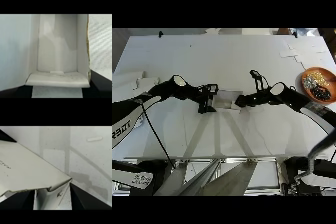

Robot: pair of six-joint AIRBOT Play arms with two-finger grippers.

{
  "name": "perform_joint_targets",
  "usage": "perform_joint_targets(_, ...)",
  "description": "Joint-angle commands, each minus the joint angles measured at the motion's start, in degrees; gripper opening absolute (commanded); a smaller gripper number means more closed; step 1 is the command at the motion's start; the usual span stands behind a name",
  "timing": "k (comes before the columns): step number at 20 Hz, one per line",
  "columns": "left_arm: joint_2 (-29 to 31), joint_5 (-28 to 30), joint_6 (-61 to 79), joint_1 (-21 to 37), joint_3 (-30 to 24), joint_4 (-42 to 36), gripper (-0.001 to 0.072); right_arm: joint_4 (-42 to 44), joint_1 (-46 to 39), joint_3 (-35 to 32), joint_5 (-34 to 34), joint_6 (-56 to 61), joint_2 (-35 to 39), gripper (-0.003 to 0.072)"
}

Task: Fold the box and place the chain.

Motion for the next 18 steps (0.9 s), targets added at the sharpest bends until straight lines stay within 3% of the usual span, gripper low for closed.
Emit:
perform_joint_targets(1,-0.04,-1.31,-0.13,-0.04,-0.04,-0.02,0.0486,-2.23,0.07,0.04,-0.20,1.97,0.04,0.0410)
perform_joint_targets(18,-0.04,-1.27,-0.11,-0.04,-0.04,-0.02,0.0486,-3.45,0.07,2.16,1.75,2.03,0.15,0.0411)
